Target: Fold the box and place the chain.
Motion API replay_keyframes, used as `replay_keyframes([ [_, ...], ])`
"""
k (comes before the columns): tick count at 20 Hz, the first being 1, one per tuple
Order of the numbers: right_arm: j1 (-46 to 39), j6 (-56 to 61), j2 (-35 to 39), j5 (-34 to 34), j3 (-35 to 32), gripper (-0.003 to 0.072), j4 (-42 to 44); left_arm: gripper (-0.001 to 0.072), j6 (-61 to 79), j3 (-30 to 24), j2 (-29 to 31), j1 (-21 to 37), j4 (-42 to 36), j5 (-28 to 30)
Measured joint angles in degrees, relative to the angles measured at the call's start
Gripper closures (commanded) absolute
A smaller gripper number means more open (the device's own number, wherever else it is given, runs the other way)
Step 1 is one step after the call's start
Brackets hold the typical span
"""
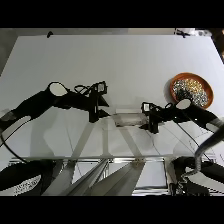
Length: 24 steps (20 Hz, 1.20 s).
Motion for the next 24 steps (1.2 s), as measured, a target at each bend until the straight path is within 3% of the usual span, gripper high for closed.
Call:
replay_keyframes([
  [1, 0.0, -0.02, 0.0, 0.0, 0.0, 0.0272, -0.02, 0.0708, -1.46, 0.0, 1.4, 0.09, 0.83, -1.27],
  [5, 0.0, -0.07, 0.0, 0.02, 0.0, 0.0272, -0.07, 0.0701, -4.31, 0.0, 4.35, -2.69, -0.39, -5.92],
  [9, 0.0, -0.09, 0.0, 0.02, 0.0, 0.0272, -0.09, 0.0704, -5.11, 0.0, 3.69, -9.29, -2.38, -5.35],
  [11, 0.0, -0.09, 0.0, 0.04, 0.0, 0.0272, -0.11, 0.0704, -5.31, 0.0, 2.84, -12.44, -4.44, -0.37],
  [16, 0.0, -0.09, 0.0, 0.04, 0.0, 0.0272, -0.09, 0.0705, -5.62, 0.0, -0.48, -16.63, -13.92, 23.3],
  [18, 0.0, -0.09, 0.0, 0.07, 0.0, 0.0272, -0.09, 0.0705, -5.99, 0.0, -2.58, -17.09, -17.18, 30.12],
  [20, 0.0, -0.09, 0.0, 0.07, 0.0, 0.0272, -0.09, 0.0705, -7.48, 0.0, -5.05, -17.38, -19.17, 34.82],
  [24, 0.0, -0.07, -0.02, 0.11, 0.0, 0.0272, -0.07, 0.0705, -10.6, 0.04, -8.94, -17.59, -20.94, 38.56],
])
